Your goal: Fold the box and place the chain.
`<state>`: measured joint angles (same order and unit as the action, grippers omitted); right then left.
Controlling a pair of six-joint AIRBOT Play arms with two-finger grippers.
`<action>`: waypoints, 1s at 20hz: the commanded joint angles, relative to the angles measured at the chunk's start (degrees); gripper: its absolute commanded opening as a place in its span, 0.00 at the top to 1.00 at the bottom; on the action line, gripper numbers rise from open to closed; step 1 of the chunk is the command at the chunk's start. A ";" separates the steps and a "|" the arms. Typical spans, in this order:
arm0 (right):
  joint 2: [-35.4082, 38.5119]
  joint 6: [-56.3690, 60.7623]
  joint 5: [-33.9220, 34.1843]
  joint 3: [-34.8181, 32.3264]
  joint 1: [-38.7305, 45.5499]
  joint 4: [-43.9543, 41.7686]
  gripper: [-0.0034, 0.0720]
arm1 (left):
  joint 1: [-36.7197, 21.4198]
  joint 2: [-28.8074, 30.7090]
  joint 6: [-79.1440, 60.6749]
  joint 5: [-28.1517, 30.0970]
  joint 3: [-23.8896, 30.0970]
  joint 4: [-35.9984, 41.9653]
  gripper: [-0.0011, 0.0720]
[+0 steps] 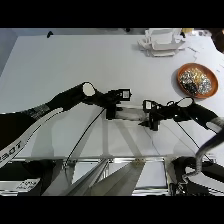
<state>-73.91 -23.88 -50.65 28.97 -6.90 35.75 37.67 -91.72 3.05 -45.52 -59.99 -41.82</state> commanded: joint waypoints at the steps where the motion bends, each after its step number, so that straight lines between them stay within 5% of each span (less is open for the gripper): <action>1: -0.04 0.11 0.63 -0.02 0.00 0.22 0.50 | -0.07 0.02 -0.02 0.02 0.00 -0.02 0.97; 2: -0.02 0.48 0.35 -0.02 0.00 0.22 0.45 | -0.07 0.02 -0.02 0.02 0.00 -0.02 0.97; 4: 0.11 1.81 0.26 -0.02 0.00 0.20 0.04 | -0.07 0.02 -0.02 0.02 0.00 -0.02 0.97; 20: 0.09 -1.99 -0.57 -0.04 1.60 -3.04 0.06 | -0.07 0.02 -0.02 0.02 0.00 -0.02 0.97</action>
<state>-73.73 -25.21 -51.57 28.91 -5.21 33.45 37.65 -91.74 3.07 -45.47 -59.99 -41.82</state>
